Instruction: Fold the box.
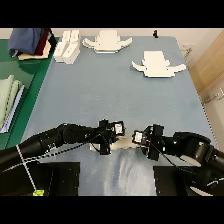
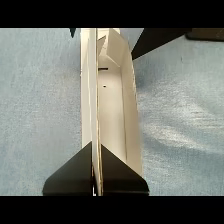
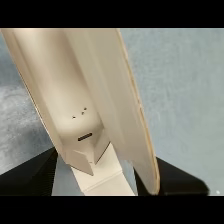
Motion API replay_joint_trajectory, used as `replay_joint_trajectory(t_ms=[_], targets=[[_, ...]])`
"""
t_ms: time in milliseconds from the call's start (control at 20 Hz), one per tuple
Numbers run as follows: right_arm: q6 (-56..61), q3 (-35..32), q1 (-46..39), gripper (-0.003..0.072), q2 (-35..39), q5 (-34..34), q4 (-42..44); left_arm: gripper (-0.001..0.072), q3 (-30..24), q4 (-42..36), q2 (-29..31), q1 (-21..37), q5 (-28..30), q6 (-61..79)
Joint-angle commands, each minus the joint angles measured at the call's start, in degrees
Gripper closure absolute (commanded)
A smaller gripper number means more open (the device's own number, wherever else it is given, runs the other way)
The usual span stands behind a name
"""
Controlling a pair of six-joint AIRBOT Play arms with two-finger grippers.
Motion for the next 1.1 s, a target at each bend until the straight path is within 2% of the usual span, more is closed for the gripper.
replay_joint_trajectory(t_ms=[0, 100, 200, 400, 800, 1050], targets=[[-33.99, -0.02, -14.49, -0.0034, -1.79, 1.84, 28.39, 0.0693, -0.02, 0.0, -0.02, 0.0, -0.02, 0.02], [-48.22, 0.0, -22.4, -0.0034, -5.07, 5.99, 40.06, 0.0693, -0.02, 0.0, -0.02, 0.0, -0.02, 0.02], [-55.65, 0.04, -26.1, -0.0034, -8.39, 6.69, 46.47, 0.0693, -0.02, 0.0, -0.02, 0.0, -0.02, 0.02], [-59.36, 0.07, -26.18, -0.0034, -11.98, 4.48, 48.5, 0.0693, -0.02, 0.0, -0.02, 0.0, -0.02, 0.02], [-56.15, -1.42, -26.21, -0.0034, -13.79, 4.68, 47.1, 0.0693, -0.02, 0.0, -0.02, 0.0, -0.02, 0.02], [-53.24, -1.38, -26.21, -0.0034, -13.4, 9.94, 47.21, 0.0693, -0.02, 0.0, -0.02, 0.0, -0.02, 0.02]])
